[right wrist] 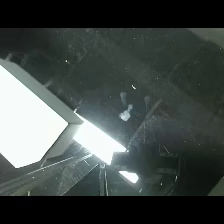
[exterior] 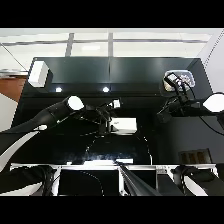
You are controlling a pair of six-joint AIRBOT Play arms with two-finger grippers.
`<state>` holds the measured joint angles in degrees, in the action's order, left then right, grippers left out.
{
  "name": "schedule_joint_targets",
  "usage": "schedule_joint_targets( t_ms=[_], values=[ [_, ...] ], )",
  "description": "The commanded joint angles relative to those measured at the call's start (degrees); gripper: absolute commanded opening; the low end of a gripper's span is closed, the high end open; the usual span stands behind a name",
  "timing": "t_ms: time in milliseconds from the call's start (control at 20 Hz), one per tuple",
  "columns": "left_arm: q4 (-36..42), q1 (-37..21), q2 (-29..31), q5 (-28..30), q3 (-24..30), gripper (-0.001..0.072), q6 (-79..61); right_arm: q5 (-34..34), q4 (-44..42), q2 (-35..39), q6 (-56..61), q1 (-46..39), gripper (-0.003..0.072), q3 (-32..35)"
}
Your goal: Fold the box and place the chain.
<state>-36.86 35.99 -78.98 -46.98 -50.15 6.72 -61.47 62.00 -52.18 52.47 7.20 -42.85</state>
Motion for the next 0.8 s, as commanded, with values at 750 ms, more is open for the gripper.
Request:
schedule_joint_targets(
  t_ms=[750],
  values=[
    [-0.2,1.9,-2.2,0.9,-1.6,0.0711,-1.2,-0.2,0.0,0.0,0.5,0.0,0.0044,0.1]
  ],
)
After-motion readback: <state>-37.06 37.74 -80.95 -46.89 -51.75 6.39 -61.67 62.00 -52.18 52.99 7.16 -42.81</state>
